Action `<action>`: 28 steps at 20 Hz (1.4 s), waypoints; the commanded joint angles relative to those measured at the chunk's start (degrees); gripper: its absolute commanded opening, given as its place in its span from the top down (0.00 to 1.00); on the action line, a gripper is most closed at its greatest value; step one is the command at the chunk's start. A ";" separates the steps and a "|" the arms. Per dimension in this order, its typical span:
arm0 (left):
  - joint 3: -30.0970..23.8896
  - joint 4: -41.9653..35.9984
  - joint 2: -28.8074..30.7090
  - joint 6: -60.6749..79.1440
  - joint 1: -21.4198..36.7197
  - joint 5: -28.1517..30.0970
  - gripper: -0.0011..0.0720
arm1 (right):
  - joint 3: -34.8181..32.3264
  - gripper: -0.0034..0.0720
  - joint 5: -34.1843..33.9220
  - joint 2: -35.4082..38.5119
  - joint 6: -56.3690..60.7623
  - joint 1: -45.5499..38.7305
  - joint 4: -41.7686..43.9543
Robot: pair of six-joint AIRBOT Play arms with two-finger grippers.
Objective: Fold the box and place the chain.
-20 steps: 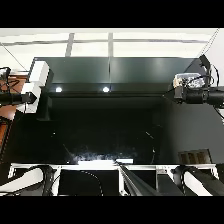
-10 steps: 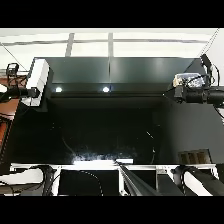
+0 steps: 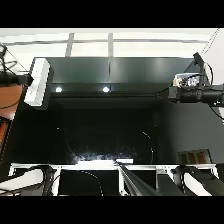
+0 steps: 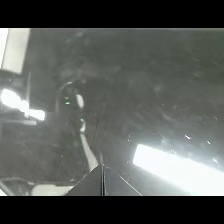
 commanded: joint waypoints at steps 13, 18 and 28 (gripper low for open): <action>-43.47 -4.92 51.87 -14.14 -26.88 -2.45 0.95 | -25.09 0.94 -35.65 18.99 11.17 7.80 -30.38; -43.45 -5.01 53.44 -14.51 -26.16 -1.07 0.95 | -25.09 0.94 -35.12 19.02 11.19 7.80 -30.36; -43.45 -5.01 53.37 -14.51 -26.23 -1.09 0.95 | -25.09 0.94 -35.12 19.02 11.19 7.80 -30.38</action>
